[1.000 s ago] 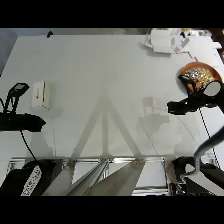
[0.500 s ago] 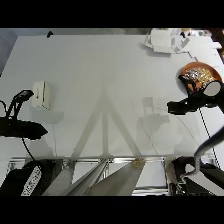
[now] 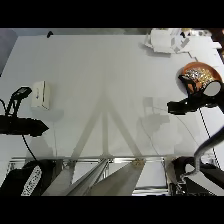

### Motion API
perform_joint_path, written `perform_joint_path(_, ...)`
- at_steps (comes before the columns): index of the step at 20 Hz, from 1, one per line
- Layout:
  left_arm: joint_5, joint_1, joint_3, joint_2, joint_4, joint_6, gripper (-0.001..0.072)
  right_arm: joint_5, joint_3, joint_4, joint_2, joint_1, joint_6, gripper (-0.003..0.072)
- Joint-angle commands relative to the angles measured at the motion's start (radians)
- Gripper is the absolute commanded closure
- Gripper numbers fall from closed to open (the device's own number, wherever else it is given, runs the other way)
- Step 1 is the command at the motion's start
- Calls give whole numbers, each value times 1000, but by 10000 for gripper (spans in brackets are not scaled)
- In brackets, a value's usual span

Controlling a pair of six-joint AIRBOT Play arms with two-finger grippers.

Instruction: Fold the box and place the chain.

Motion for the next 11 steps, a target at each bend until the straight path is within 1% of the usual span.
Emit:
perform_joint_path(1,51,0,0,1,-25,2,479,0,-1,0,1,0,0,672)
perform_joint_path(7,88,-6,0,1,-28,3,477,0,-1,0,1,0,0,672)
perform_joint_path(11,92,-76,0,1,26,3,475,0,-1,0,1,0,0,672)
